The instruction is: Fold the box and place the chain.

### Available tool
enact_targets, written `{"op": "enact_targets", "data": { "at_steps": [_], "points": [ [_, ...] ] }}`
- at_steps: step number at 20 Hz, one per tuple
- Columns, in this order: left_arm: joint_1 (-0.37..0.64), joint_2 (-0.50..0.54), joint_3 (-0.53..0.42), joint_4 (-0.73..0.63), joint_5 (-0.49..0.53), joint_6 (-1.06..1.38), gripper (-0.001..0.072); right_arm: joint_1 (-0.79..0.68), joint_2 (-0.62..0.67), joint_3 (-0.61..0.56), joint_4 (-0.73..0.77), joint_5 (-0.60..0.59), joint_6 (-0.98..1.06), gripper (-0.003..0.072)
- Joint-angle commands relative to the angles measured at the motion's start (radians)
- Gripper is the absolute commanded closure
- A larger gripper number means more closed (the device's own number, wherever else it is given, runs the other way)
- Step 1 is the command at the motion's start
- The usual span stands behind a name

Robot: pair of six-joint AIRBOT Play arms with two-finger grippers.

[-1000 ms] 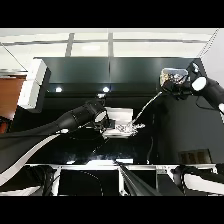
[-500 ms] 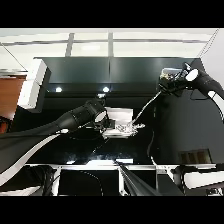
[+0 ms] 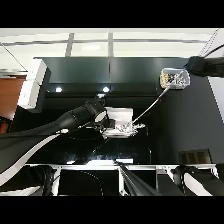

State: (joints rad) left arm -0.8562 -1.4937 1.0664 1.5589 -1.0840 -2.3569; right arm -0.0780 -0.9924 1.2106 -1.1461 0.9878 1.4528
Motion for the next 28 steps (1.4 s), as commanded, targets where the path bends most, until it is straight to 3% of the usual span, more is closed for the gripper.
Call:
{"op": "enact_targets", "data": {
  "at_steps": [1, 8, 11, 14, 17, 23, 28],
  "points": [
    [0.0, 0.0, 0.0, 0.0, 0.002, 0.0, 0.0678, 0.0, 0.215, 0.032, 0.026, 0.103, -0.04, 0.0679],
    [0.0, 0.0, 0.0, 0.0, 0.001, 0.0, 0.0678, 0.021, 0.279, 0.297, 0.142, 0.178, -0.066, 0.068],
    [0.0, 0.0, 0.0, 0.0, 0.001, 0.0, 0.0677, 0.041, 0.278, 0.322, 0.207, 0.254, -0.066, 0.0679],
    [0.0, 0.0, 0.0, 0.0, 0.002, 0.0, 0.0677, 0.077, 0.274, 0.254, 0.307, 0.347, -0.062, 0.0679],
    [0.0, 0.0, 0.0, 0.0, 0.001, 0.0, 0.0677, 0.137, 0.274, 0.16, 0.322, 0.354, -0.058, 0.0679],
    [0.0, 0.0, 0.0, 0.0, 0.002, 0.0, 0.0677, 0.323, 0.265, -0.068, 0.469, 0.216, -0.058, 0.068],
    [0.0, 0.0, 0.0, 0.0, 0.001, 0.0, 0.0678, 0.469, 0.213, -0.12, 0.468, 0.14, -0.058, 0.0679]
  ]
}}
